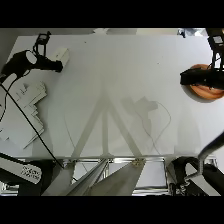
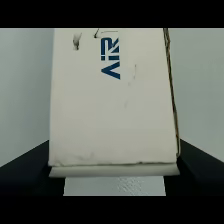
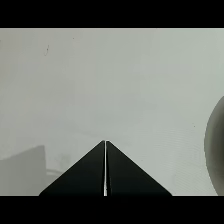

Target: Fold the box and place the chain.

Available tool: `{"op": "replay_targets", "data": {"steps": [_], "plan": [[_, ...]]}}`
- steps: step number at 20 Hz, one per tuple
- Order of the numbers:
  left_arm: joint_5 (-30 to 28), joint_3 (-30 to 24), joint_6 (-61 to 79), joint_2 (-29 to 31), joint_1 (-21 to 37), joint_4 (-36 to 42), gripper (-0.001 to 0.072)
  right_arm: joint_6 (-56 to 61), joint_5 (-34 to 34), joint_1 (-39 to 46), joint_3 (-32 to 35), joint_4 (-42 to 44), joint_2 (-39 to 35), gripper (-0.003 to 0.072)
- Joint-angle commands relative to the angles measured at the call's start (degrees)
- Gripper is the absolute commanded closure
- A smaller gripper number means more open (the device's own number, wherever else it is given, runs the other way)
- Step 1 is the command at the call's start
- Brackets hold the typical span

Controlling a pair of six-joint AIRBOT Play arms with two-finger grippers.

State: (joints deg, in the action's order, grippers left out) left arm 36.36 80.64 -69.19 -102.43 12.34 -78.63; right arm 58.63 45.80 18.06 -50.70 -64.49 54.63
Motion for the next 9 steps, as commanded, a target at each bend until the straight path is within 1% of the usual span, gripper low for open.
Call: {"op": "replay_targets", "data": {"steps": [1, 2, 3, 4, 5, 7, 9], "plan": [[1.8, 0.0, -0.5, -4.3, -0.3, -0.5, 0.0695, 0.0, 0.0, 0.0, -0.1, 0.0, 0.0, 0.0669], [2.9, 0.0, -0.5, -4.6, -0.2, -0.7, 0.0677, 0.0, 0.0, 0.0, -0.1, 0.0, 0.0, 0.0669], [3.9, 0.0, -0.5, -4.5, -0.2, -0.8, 0.0529, 0.0, 0.0, 0.0, -0.1, 0.0, 0.0, 0.0669], [4.7, 0.0, -0.5, -4.1, -0.2, -0.7, 0.0213, 0.0, 0.0, 0.0, -0.1, 0.0, 0.0, 0.0669], [5.6, 0.0, -0.5, -3.3, -0.3, -0.7, 0.0012, 0.0, 0.0, 0.0, -0.1, 0.0, 0.0, 0.0669], [8.3, 0.0, 0.2, -0.8, -0.3, -0.7, 0.0008, 0.0, 0.0, 0.0, -0.1, 0.0, 0.0, 0.0669], [10.9, 0.0, 0.8, 3.1, -0.3, -0.7, 0.0009, 0.0, 0.0, 0.0, -0.1, 0.0, 0.0, 0.0669]]}}
